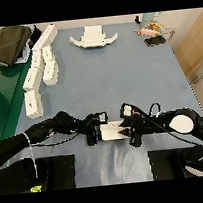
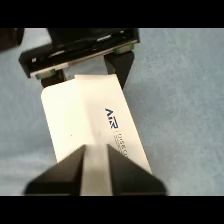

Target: Fold the box.

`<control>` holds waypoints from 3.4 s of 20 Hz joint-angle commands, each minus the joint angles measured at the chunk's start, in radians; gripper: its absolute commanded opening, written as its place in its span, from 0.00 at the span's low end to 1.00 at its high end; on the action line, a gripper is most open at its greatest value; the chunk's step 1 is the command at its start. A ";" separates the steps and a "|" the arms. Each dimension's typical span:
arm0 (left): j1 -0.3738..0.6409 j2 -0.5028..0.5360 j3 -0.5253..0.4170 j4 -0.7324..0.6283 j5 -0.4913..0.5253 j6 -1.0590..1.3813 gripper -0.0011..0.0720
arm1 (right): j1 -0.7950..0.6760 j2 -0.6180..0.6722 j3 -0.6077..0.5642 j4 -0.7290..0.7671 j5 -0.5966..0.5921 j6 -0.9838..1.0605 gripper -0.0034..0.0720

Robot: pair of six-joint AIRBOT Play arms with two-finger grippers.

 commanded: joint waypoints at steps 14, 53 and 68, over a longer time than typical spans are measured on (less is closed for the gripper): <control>0.000 -0.001 0.001 0.000 0.000 0.000 0.74 | 0.072 -0.107 0.001 -0.291 -0.063 -0.049 0.82; 0.000 -0.001 0.001 0.000 0.000 0.000 0.74 | 0.161 -0.036 0.015 -0.452 -0.137 -0.067 0.63; 0.000 -0.001 0.001 0.000 0.000 0.000 0.74 | 0.161 -0.063 0.033 -0.431 -0.129 -0.068 0.41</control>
